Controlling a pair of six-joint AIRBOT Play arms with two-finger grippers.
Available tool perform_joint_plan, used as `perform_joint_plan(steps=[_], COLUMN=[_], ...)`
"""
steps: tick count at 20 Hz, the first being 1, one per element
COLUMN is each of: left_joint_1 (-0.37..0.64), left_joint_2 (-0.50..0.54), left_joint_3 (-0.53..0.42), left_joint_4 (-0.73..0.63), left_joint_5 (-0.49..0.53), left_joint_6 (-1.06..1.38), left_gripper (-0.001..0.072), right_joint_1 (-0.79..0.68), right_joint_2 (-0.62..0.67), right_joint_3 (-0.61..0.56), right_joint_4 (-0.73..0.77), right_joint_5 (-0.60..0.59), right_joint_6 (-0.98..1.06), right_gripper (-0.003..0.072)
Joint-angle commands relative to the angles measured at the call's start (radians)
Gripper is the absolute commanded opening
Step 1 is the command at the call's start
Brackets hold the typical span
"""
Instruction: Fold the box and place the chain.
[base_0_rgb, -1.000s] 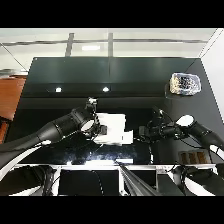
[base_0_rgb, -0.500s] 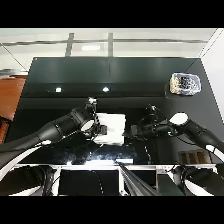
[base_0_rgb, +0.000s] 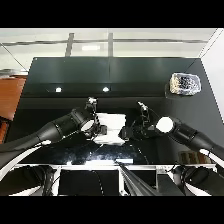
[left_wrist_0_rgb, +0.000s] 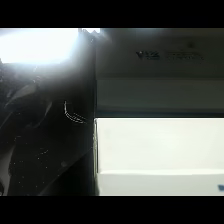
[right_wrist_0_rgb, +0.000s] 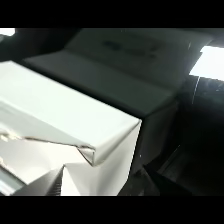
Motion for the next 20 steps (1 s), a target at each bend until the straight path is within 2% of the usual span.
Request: perform_joint_plan(steps=[1, 3, 6, 7, 13, 17, 18, 19, 20], left_joint_1=[0.000, 0.000, 0.000, 0.000, 0.000, 0.000, 0.000, 0.000, 0.000], left_joint_2=[-0.001, -0.001, -0.001, -0.001, -0.001, -0.001, -0.001, -0.001, -0.001], left_joint_3=[0.000, 0.000, 0.000, 0.000, 0.000, 0.000, 0.000, 0.000, 0.000], left_joint_4=[0.011, 0.011, 0.011, 0.011, 0.009, 0.003, 0.003, 0.003, 0.003], left_joint_5=[0.000, 0.000, -0.001, -0.001, 0.000, 0.000, 0.000, -0.001, 0.000], left_joint_6=[0.000, 0.000, 0.000, 0.000, 0.000, 0.000, 0.000, 0.000, 0.000], left_gripper=[0.0028, 0.0028, 0.0028, 0.0028, 0.0028, 0.0028, 0.0027, 0.0028, 0.0028], right_joint_1=[0.072, 0.091, 0.134, 0.151, 0.218, 0.232, 0.232, 0.234, 0.237], right_joint_2=[0.000, 0.000, -0.001, -0.002, -0.113, -0.174, -0.187, -0.198, -0.209], right_joint_3=[0.035, 0.047, 0.067, 0.077, 0.229, 0.281, 0.290, 0.299, 0.310], right_joint_4=[-0.142, -0.193, -0.346, -0.389, -0.612, -0.628, -0.628, -0.628, -0.628], right_joint_5=[-0.066, -0.068, -0.053, -0.042, 0.210, 0.248, 0.257, 0.263, 0.266], right_joint_6=[0.189, 0.275, 0.455, 0.498, 0.663, 0.715, 0.723, 0.723, 0.723], right_gripper=[0.0393, 0.0393, 0.0391, 0.0346, 0.0346, 0.0346, 0.0332, 0.0248, 0.0233])
